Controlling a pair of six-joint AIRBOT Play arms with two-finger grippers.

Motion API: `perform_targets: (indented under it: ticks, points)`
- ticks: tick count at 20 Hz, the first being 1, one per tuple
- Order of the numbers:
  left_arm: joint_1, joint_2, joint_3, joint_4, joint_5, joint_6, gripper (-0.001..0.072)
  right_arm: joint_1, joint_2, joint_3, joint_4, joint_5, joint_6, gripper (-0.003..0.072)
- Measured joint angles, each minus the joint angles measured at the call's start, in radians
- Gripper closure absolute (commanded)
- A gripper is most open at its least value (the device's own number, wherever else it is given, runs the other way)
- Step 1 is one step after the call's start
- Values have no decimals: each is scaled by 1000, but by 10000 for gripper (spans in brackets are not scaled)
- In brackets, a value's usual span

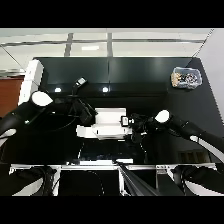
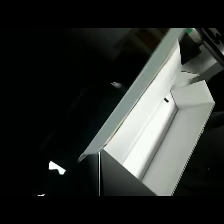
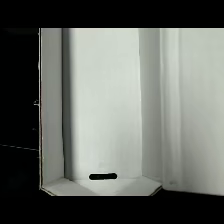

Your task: Fold the box and place the chain.

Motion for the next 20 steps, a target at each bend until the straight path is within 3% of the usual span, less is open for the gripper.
perform_targets:
  ticks: [4,5,6,7,10,14,20]
  points:
    - [8,157,-71,189,-1,-96,677,0,0,0,0,0,0,215]
    - [7,180,-108,211,1,-72,640,0,0,0,0,0,0,215]
    - [3,194,-144,231,-1,-34,280,0,0,0,0,0,0,216]
    - [-4,204,-180,244,5,22,5,0,0,0,0,0,0,216]
    - [-33,206,-252,267,32,243,2,0,0,0,0,0,0,216]
    - [-48,137,-278,230,59,447,2,0,0,0,0,0,0,216]
    - [-53,11,-256,46,71,669,4,0,0,0,-1,0,0,215]
